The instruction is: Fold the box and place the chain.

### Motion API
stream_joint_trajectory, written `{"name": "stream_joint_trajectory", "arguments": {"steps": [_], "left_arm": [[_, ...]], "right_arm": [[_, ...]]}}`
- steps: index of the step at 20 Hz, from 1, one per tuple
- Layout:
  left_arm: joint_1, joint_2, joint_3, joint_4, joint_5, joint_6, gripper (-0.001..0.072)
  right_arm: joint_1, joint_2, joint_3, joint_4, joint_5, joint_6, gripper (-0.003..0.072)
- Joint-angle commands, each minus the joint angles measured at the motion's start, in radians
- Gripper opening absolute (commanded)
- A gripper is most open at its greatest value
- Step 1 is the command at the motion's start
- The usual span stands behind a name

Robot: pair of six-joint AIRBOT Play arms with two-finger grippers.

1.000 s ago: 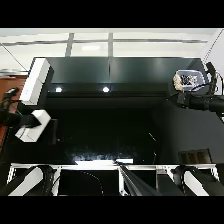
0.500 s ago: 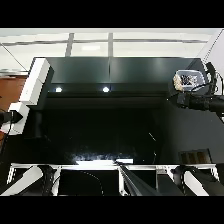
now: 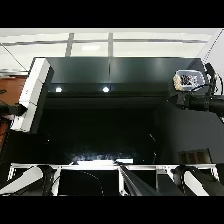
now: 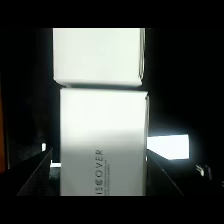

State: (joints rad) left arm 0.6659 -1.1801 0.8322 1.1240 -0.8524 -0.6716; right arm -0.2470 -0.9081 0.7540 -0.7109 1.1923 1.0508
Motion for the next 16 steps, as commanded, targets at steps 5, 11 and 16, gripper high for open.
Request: {"name": "stream_joint_trajectory", "arguments": {"steps": [5, 11, 16], "left_arm": [[-0.142, 0.186, 0.085, -0.179, -0.078, -0.359, 0.0325], [-0.585, 0.349, -0.091, -0.123, -0.117, -0.48, 0.002], [-0.827, 0.542, -0.316, -0.031, 0.146, -0.567, 0.0023]], "right_arm": [[0.0, 0.001, 0.0, -0.002, 0.022, 0.0, 0.0042], [0.0, 0.169, -0.027, -0.254, -0.017, 0.013, 0.0042], [0.0, 0.334, -0.17, -0.317, -0.143, 0.008, 0.0042]]}}
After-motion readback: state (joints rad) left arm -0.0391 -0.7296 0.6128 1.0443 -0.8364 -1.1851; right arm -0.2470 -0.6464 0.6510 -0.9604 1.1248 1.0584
